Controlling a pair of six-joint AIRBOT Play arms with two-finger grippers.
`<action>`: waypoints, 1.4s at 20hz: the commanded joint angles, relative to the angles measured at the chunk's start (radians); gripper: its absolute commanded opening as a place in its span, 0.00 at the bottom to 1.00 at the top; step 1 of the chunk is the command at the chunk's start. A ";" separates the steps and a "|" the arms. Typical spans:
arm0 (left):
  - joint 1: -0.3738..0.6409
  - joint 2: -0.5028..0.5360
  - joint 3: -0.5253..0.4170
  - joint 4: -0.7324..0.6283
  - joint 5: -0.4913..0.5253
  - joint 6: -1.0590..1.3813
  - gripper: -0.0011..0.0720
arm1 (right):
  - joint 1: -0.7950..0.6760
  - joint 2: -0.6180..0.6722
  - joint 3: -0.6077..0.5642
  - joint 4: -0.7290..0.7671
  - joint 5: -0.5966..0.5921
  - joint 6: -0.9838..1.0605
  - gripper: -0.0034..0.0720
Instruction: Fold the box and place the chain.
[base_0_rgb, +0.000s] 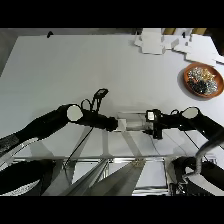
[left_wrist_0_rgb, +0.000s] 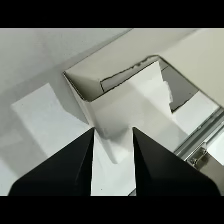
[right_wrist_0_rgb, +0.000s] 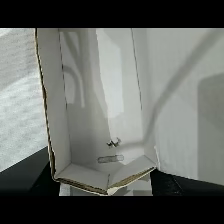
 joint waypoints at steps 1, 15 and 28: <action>-0.025 -0.040 0.049 0.089 -0.026 -0.116 0.39 | 0.000 0.001 0.000 0.000 0.001 0.000 0.57; -0.147 -0.187 0.307 0.443 -0.265 -0.599 0.38 | 0.000 0.001 0.000 0.000 0.000 0.000 0.57; -0.249 -0.339 0.478 0.669 -0.427 -1.053 0.38 | 0.000 0.001 0.000 0.000 0.000 0.000 0.57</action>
